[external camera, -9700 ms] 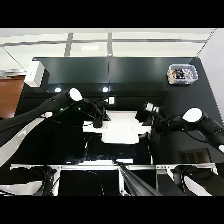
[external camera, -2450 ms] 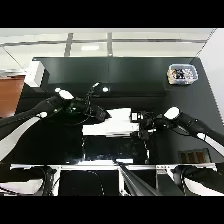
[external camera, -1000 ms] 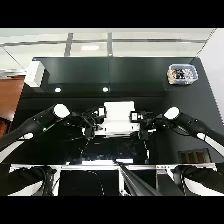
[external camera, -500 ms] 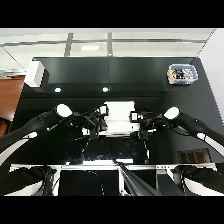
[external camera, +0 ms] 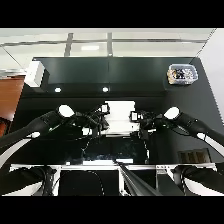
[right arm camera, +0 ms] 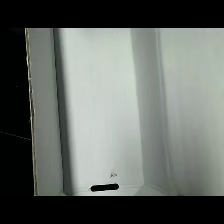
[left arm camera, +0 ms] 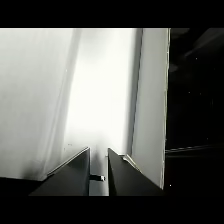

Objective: Fold the box and place the chain.

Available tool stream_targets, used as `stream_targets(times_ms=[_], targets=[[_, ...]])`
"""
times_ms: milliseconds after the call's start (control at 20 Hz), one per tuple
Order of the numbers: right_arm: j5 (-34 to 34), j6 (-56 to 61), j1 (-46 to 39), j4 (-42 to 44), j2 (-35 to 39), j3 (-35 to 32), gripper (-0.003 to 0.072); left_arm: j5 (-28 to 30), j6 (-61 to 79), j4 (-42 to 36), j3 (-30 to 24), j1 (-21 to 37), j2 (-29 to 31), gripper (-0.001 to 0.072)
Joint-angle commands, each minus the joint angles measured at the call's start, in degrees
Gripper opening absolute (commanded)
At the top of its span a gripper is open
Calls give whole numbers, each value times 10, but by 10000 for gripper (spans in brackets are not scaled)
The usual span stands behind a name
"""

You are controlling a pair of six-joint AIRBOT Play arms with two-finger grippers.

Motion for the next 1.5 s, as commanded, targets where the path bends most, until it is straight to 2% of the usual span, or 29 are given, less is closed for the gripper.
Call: stream_targets(times_ms=[0, 150, 200, 250, 300, 350, 400, 450, 550, 650, 750, 850, 950, 1000, 1100, 1300, 1350, 1450], targets=[[0, 0, 0, 0, 0, 0, 191, 22, -14, -2, 0, -2, -1, 175], [0, 0, 0, 0, 0, 0, 191, 12, -15, -2, 1, -5, 0, 191], [0, 0, 0, 0, 0, 0, 191, 4, -15, -2, 1, -7, 0, 363], [0, 0, 0, 0, 0, 0, 191, -1, -15, -2, 1, -7, -1, 426], [0, 0, 0, 0, 0, 0, 191, -1, -15, 1, 1, -7, -1, 368], [1, 0, 0, 0, 0, 0, 191, -1, -15, 4, 1, -7, 0, 220], [0, 0, 0, 0, 0, 0, 191, -1, -15, 3, 1, -7, 0, 321], [0, 0, 0, 0, 0, 0, 191, -2, -16, 3, 1, -7, 0, 360], [0, 0, 0, 0, 0, 0, 191, -9, -24, 26, 2, -4, 9, 133], [0, 0, 0, 0, 0, 0, 191, -47, -143, 52, 9, 16, 36, 26], [0, 0, 0, 0, 0, 0, 191, -84, -292, 112, 11, 56, 75, 25], [1, 0, 0, 0, 0, 0, 191, -119, -414, 226, 10, 103, 113, 25], [1, 0, 0, 0, 0, 0, 191, -167, -620, 328, 10, 166, 125, 25], [1, 0, 0, 0, 0, 0, 191, -196, -687, 346, 7, 199, 122, 25], [1, 0, 0, 0, 0, 0, 192, -241, -733, 297, -18, 272, 114, 26], [1, 0, 0, 0, 0, 0, 191, -258, -684, 71, -98, 399, 112, 25], [1, 0, 0, 0, 0, 0, 191, -258, -673, 37, -118, 423, 112, 25], [1, 0, 0, 0, 0, 0, 191, -257, -673, 33, -148, 455, 112, 25]])
